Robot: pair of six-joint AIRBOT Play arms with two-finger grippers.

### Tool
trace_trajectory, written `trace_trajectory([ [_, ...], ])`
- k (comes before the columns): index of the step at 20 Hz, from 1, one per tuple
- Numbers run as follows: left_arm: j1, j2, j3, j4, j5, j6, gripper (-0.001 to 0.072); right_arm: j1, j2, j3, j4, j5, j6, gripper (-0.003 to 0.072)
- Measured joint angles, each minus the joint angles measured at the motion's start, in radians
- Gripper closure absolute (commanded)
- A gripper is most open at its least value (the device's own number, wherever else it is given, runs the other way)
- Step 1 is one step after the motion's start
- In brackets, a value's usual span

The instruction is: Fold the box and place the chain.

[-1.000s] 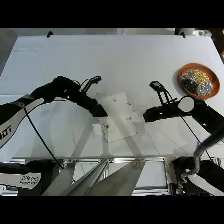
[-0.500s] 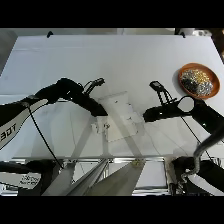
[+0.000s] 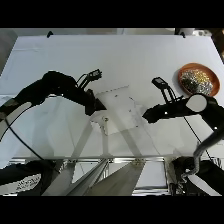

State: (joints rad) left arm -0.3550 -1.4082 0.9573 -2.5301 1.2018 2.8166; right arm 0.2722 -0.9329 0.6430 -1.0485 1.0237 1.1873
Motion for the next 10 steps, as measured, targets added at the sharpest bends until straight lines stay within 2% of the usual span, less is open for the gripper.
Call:
trace_trajectory([
  [4, -0.005, 0.083, 0.000, 0.019, 0.026, 0.025, 0.0701, 0.000, 0.190, 0.010, -0.085, 0.093, 0.056, 0.0446],
  [10, -0.094, 0.099, 0.000, 0.073, 0.035, 0.067, 0.0702, 0.000, 0.446, 0.013, -0.257, 0.274, 0.112, 0.0453],
])
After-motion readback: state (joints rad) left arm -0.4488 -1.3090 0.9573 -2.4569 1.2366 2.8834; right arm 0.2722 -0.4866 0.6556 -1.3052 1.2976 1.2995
